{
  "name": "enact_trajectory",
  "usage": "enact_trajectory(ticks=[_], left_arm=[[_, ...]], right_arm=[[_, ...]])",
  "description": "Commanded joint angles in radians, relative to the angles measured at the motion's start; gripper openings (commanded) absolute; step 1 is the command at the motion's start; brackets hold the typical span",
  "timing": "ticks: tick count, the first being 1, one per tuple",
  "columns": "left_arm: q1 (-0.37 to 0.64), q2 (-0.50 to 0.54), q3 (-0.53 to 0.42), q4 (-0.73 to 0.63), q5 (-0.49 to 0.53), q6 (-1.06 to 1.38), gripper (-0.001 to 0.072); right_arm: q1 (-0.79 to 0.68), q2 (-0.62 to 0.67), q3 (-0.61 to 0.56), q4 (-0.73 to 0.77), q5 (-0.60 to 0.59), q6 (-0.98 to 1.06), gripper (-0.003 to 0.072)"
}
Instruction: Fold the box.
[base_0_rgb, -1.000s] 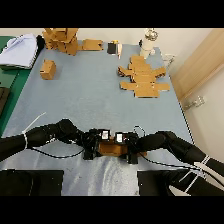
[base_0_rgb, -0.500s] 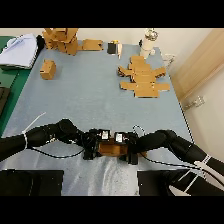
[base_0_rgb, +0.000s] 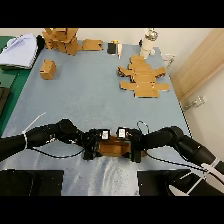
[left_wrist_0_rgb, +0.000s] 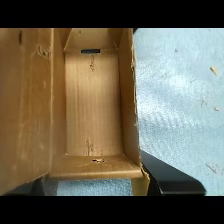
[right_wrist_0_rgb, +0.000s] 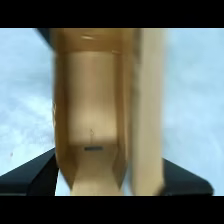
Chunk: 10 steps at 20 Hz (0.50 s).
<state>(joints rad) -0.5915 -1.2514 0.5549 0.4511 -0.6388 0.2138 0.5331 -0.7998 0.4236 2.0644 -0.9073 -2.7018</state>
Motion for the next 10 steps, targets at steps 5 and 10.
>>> enact_trajectory(ticks=[5, 10], left_arm=[[0.000, 0.000, 0.001, 0.001, 0.001, 0.003, 0.0417], [0.000, 0.000, 0.001, 0.001, 0.001, 0.003, 0.0418]], right_arm=[[-0.022, 0.201, 0.080, -0.166, -0.232, 0.302, 0.0720], [-0.021, 0.302, 0.070, -0.146, -0.270, 0.884, 0.0705]])
